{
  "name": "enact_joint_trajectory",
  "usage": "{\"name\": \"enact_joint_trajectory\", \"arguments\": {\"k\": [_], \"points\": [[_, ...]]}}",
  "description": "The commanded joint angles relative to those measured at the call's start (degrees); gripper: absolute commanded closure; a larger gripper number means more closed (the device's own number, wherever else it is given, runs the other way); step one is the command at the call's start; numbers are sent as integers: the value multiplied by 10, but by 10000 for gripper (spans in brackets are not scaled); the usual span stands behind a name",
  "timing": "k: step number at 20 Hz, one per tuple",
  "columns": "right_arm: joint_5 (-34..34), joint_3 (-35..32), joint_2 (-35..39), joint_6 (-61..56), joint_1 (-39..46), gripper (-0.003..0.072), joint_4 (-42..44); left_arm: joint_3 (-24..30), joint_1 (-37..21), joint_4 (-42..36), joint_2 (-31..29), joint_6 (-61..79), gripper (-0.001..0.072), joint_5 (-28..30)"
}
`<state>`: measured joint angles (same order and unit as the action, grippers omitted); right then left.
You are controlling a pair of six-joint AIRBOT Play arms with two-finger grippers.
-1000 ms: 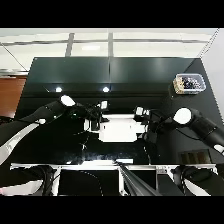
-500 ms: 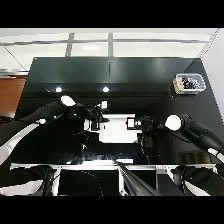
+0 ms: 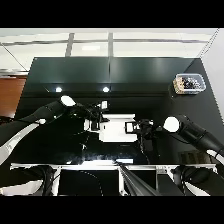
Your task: Fold the box and place the chain.
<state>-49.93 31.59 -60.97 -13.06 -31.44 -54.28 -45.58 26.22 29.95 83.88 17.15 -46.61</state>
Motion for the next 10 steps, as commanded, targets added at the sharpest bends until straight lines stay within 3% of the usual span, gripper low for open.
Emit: {"name": "enact_joint_trajectory", "arguments": {"k": [1, 5, 10], "points": [[97, -15, 0, 0, -33, -12, 55, 0, 0, 0, 0, 0, 680, 0], [144, -19, 1, -27, -36, -13, 55, 0, 0, 0, 0, 0, 680, 0], [78, 18, 22, -47, 29, -13, 32, 0, 0, 0, 0, 0, 680, -1]]}}
